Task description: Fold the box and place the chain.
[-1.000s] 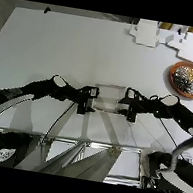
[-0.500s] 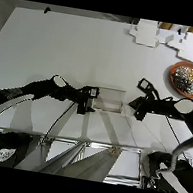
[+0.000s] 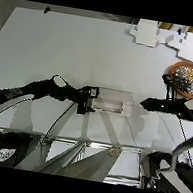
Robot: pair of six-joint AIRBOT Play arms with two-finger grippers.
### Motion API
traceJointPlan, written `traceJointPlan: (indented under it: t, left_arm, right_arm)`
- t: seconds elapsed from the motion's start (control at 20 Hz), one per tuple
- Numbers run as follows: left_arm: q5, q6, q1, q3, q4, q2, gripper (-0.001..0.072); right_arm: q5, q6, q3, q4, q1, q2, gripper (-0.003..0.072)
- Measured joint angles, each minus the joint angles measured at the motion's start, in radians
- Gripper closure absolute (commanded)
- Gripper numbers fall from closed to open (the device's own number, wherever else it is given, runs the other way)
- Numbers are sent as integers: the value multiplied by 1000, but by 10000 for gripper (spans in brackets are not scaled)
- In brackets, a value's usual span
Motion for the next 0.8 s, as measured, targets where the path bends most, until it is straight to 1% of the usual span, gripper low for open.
traceJointPlan:
  t: [0.2,0.3,0.35,0.45,0.5,0.55,0.6,0.65,0.7,0.8]
  left_arm:
    - [0,0,0,0,0,0,557]
    - [0,0,0,0,0,0,557]
    - [0,0,0,0,0,0,557]
    - [0,0,0,0,0,0,557]
    - [0,0,0,0,0,0,557]
    - [0,0,0,0,0,0,557]
    - [0,0,0,0,0,0,557]
    - [0,0,0,0,0,0,557]
    - [0,0,0,0,0,0,557]
    - [0,0,0,0,0,0,557]
  right_arm:
    - [39,58,-15,21,55,-88,669]
    - [47,62,-19,53,81,-112,668]
    - [50,61,-21,71,90,-119,655]
    - [69,38,-23,122,101,-124,480]
    - [77,28,-23,143,105,-119,453]
    - [83,18,-23,161,107,-111,452]
    - [87,9,-23,178,109,-98,435]
    - [92,2,-23,188,111,-83,394]
    - [94,-4,-23,195,112,-68,378]
    - [99,-11,-24,208,113,-40,374]
